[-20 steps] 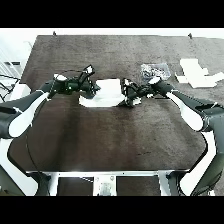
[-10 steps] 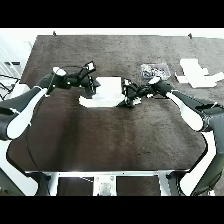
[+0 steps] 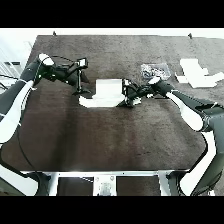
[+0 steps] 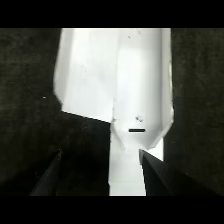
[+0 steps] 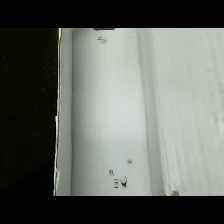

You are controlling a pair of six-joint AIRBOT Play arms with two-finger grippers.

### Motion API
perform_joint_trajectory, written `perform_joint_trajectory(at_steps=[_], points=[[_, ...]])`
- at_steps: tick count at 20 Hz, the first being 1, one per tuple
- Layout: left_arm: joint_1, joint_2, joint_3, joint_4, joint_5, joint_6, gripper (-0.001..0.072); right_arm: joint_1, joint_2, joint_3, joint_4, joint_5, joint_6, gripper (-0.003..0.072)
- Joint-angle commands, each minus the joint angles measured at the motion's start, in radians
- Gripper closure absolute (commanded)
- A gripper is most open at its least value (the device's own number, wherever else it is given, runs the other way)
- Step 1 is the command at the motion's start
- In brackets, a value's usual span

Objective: Fold the box and place the chain.

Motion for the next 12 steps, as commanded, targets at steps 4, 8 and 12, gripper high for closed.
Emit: perform_joint_trajectory(at_steps=[4,8,12], points=[[-0.022,-0.048,-0.021,0.047,-0.055,-0.045,0.0148,0.001,0.0,0.0,0.001,0.0,0.0,0.0126],[-0.044,-0.077,-0.077,0.036,-0.005,-0.035,0.0148,0.001,0.0,0.0,0.001,0.0,0.0,0.0126],[-0.053,-0.084,-0.097,0.026,0.064,-0.035,0.0148,0.001,0.0,0.0,0.001,0.0,0.0,0.0126]])
